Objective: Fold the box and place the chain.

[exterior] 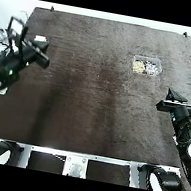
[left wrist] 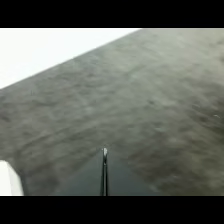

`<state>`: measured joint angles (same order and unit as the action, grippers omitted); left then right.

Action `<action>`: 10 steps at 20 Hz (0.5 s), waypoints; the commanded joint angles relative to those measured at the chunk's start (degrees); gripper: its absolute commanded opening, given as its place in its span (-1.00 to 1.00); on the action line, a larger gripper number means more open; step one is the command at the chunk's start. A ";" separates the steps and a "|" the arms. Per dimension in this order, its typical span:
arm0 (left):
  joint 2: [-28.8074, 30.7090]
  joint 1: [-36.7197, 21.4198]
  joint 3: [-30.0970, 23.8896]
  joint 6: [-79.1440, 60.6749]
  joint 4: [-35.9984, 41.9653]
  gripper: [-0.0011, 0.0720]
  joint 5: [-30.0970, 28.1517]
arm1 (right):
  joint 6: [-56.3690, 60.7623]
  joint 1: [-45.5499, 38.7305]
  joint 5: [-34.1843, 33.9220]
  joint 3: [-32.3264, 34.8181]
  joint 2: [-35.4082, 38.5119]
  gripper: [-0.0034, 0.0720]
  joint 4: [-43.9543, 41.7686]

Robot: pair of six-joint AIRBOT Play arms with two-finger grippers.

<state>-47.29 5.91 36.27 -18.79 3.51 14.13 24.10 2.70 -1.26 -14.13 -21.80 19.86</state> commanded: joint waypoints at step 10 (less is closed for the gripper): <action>36.59 2.56 -29.49 -0.50 6.21 -0.94 -6.95 | -0.72 -0.02 -0.46 2.99 3.93 -0.87 0.26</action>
<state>-17.87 8.40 11.94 -21.37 9.21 10.09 23.68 2.70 -1.74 -11.29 -18.04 20.10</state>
